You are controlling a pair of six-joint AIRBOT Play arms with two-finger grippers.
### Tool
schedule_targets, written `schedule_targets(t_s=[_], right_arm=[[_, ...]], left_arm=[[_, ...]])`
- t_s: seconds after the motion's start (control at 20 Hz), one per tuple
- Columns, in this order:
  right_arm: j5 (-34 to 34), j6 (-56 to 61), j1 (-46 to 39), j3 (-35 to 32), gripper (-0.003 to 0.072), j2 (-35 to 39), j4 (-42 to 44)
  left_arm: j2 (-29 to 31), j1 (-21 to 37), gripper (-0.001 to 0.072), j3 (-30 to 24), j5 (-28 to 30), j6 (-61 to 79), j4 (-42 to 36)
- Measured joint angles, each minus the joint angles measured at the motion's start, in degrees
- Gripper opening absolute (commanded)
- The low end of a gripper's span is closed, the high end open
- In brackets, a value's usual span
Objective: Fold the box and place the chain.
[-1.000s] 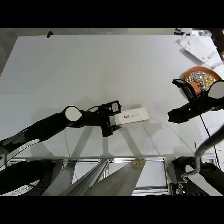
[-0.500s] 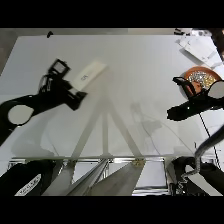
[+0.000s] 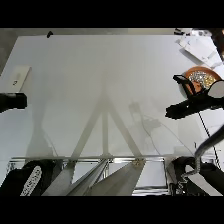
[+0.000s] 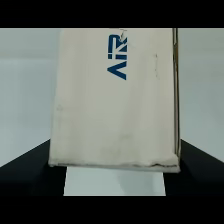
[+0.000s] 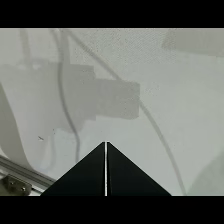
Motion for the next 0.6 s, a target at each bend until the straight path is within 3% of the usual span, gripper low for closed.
schedule_targets(t_s=[0.2, 0.6], right_arm=[[-0.2, 0.0, 0.0, 0.0, 0.0007, 0.0, 0.1], [-0.4, 0.0, 0.0, 0.0, 0.0007, 0.0, 0.2]], left_arm=[[-4.9, 5.9, 0.0005, -0.3, -0.6, 4.4, -5.2], [-16.2, 8.0, 0.0004, -3.7, 3.3, 8.4, -9.2]])
